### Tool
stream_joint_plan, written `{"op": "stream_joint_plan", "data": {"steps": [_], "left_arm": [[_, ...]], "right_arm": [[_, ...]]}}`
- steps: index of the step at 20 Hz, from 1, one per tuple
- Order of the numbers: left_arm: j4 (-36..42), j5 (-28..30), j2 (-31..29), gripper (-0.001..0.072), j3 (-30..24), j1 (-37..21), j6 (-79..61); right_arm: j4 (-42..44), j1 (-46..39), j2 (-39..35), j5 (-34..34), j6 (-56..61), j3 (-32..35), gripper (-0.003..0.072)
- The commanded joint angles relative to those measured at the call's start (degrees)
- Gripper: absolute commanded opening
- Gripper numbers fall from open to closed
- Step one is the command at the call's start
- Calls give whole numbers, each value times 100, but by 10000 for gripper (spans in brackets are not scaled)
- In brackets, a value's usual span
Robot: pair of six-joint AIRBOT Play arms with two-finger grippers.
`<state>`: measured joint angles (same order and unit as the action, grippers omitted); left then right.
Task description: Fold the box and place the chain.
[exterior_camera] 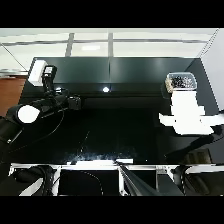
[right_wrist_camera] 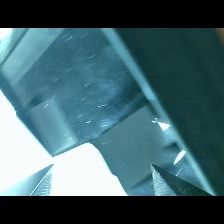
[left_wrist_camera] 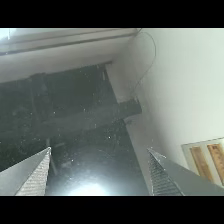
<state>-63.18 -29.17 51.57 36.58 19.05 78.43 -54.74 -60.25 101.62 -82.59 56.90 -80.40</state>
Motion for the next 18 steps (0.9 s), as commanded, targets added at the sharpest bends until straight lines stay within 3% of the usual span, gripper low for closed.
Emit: {"op": "stream_joint_plan", "data": {"steps": [1, 3, 6, 7, 10, 14, 18], "left_arm": [[2, -9, 7, 702, 0, 4, 2], [2, -9, 7, 702, 0, 4, 0], [-24, -9, 7, 702, 0, 4, 0], [-24, -9, 7, 702, 0, 4, 0], [-22, -13, 7, 702, 0, 4, 0], [-24, -7, 7, 702, 0, 4, 0], [-22, -299, 11, 702, -7, 4, 0]], "right_arm": [[144, 249, 232, -439, -251, -28, 720], [-37, 350, 232, -612, -238, -28, 689], [-164, 396, 199, -739, -223, -31, 140], [-166, 400, 170, -828, -365, -28, 21], [-98, 476, -70, -883, -444, -26, 13], [619, 774, -544, -752, -511, 310, 12], [1038, 1591, -1272, 337, -151, 1456, 11]]}}
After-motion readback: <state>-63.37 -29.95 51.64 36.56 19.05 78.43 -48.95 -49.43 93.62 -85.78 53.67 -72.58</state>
